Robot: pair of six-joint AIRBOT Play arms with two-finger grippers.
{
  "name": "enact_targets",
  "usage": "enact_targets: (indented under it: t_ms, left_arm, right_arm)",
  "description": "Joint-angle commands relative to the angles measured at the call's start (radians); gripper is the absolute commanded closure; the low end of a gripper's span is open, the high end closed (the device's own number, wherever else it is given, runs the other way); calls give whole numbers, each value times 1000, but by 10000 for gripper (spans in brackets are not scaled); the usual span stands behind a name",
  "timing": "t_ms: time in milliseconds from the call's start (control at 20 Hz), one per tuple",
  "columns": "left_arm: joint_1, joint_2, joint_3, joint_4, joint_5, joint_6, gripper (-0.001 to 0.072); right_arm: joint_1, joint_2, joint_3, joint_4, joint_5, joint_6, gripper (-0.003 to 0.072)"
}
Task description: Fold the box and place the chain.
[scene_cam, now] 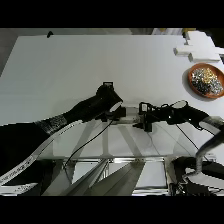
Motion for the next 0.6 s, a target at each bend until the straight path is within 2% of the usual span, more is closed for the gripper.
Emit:
enact_targets:
  t_ms: [0, 250, 550]
  left_arm:
    - [2, -10, -14, -12, -14, -1, 441]
    - [6, -13, -21, -43, 35, 19, 441]
    - [27, -38, -23, -95, 47, 18, 443]
  right_arm:
    - [0, 0, 0, 0, 0, 0, 273]
    - [0, 0, 0, 0, 0, 0, 273]
    - [0, 0, 0, 0, 0, 0, 273]
